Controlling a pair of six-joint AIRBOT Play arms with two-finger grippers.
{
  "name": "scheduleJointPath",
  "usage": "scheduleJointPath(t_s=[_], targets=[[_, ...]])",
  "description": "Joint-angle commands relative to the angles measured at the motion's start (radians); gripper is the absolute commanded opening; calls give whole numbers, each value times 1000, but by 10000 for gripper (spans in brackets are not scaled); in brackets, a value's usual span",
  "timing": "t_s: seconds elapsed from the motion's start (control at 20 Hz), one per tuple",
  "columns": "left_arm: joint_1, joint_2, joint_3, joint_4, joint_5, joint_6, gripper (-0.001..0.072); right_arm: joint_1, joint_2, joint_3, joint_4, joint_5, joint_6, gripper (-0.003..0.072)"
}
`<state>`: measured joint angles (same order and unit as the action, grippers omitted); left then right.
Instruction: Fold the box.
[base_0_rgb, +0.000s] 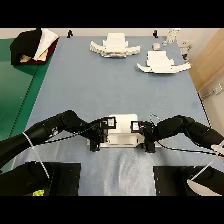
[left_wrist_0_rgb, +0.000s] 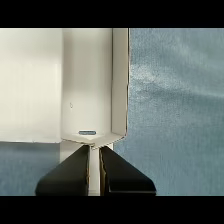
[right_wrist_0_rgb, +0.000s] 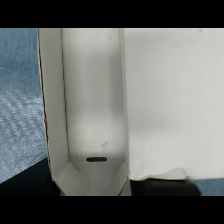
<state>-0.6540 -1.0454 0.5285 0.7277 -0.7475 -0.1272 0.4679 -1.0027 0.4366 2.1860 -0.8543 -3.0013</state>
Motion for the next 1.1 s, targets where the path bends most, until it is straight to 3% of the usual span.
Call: scheduleJointPath(t_s=[0.0, 0.05, 0.1, 0.45, 0.5, 0.55, 0.85, 0.9, 0.95, 1.0, 1.05], targets=[[-17, -5, 0, -78, 48, 54, 101, 0, 0, 0, 0, 0, 0, 503], [-27, -7, 0, -101, 59, 68, 35, 0, 0, 0, 0, 0, 0, 503], [-33, -9, 1, -109, 65, 71, 13, 0, 0, 0, 0, 0, 0, 503], [-37, -22, 0, -107, 60, 58, 16, 0, 0, 0, 0, 0, 0, 503], [-37, -29, 0, -106, 56, 58, 271, 0, 0, 0, 0, 0, 0, 503], [-38, -34, 0, -108, 57, 53, 578, 0, 0, 0, 0, 0, 0, 503], [-38, -35, 0, -101, 57, 36, 586, 0, 0, 0, 0, 0, 0, 503], [-37, -34, 1, -91, 56, -4, 389, 0, 0, 1, 0, 0, 0, 503], [-37, -26, 2, -56, 53, -37, 107, 0, 0, 1, 0, 0, 0, 503], [-37, -11, 2, 0, 47, -79, 13, 0, 0, 0, 0, 0, 0, 503], [-36, 8, 2, 51, 46, -155, 13, 0, 0, 0, 0, 0, 0, 503]])
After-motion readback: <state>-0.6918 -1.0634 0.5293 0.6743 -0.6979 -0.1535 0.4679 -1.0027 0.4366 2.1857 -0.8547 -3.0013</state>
